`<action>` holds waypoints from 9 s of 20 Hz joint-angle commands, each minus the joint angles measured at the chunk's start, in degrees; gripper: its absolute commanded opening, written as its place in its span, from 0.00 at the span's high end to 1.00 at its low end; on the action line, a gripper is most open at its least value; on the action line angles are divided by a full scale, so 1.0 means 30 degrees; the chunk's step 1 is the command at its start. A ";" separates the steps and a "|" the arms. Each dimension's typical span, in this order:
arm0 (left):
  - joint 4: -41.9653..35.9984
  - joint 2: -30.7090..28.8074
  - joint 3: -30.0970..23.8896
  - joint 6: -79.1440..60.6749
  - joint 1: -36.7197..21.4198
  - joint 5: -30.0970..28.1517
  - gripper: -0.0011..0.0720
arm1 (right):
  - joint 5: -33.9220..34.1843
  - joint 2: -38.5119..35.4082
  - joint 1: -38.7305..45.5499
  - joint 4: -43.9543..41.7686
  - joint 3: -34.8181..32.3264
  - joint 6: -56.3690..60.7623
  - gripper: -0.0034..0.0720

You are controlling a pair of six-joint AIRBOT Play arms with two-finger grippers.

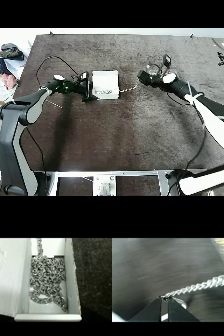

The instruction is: Fold the box and place the chain.

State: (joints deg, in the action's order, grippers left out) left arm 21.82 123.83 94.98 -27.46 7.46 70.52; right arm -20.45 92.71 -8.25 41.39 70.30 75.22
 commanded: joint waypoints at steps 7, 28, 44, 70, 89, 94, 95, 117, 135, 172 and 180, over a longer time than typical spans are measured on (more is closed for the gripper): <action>0.0007 0.0015 0.0000 0.0000 -0.0007 -0.0007 0.41 | 0.0058 -0.5821 -0.5923 0.0393 0.0058 -0.2076 0.94; 0.0007 0.0015 0.0000 0.0000 -0.0007 -0.0007 0.41 | -0.2528 -0.2200 0.1639 0.3359 -0.3067 0.0233 0.51; 0.0007 0.0015 0.0000 0.0000 -0.0007 -0.0015 0.41 | 0.1056 0.3286 0.1967 0.1625 0.0328 0.1239 0.94; 0.0007 0.0015 0.0000 0.0000 -0.0007 -0.0007 0.41 | -0.0444 -0.0707 -0.6936 0.1727 0.1800 -0.3657 0.93; 0.0007 0.0015 0.0000 0.0000 -0.0007 -0.0015 0.41 | -1.1242 0.7089 0.1406 -0.4932 1.2356 -1.3930 0.81; 0.0007 0.0015 0.0000 0.0000 -0.0007 -0.0015 0.41 | -1.3770 0.9712 0.1268 -0.5173 1.5059 -1.4768 0.81; 0.0007 0.0015 0.0000 0.0000 -0.0007 -0.0015 0.41 | -1.4185 0.9741 0.1246 -0.5304 1.5052 -1.5089 0.81; 0.0007 0.0015 0.0000 -0.0007 -0.0007 -0.0015 0.41 | -1.9431 0.9544 -0.0976 -0.3716 1.5059 -2.0691 0.48; 0.0007 0.0015 0.0000 0.0000 -0.0007 -0.0015 0.41 | -2.0181 0.8961 -0.2055 -0.2361 1.5030 -2.2833 0.48; 0.0015 0.0015 0.0000 0.0000 -0.0007 -0.0015 0.41 | -1.7617 0.7461 -0.2339 -0.1851 1.2925 -2.3176 0.50; 0.0015 0.0015 0.0000 0.0000 -0.0007 -0.0015 0.41 | -1.5030 0.6521 -0.1909 -0.2106 0.9887 -2.4604 0.50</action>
State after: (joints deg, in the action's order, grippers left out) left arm 21.85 123.83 94.98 -27.46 7.46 70.50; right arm -70.06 112.77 -13.98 36.32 102.76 4.69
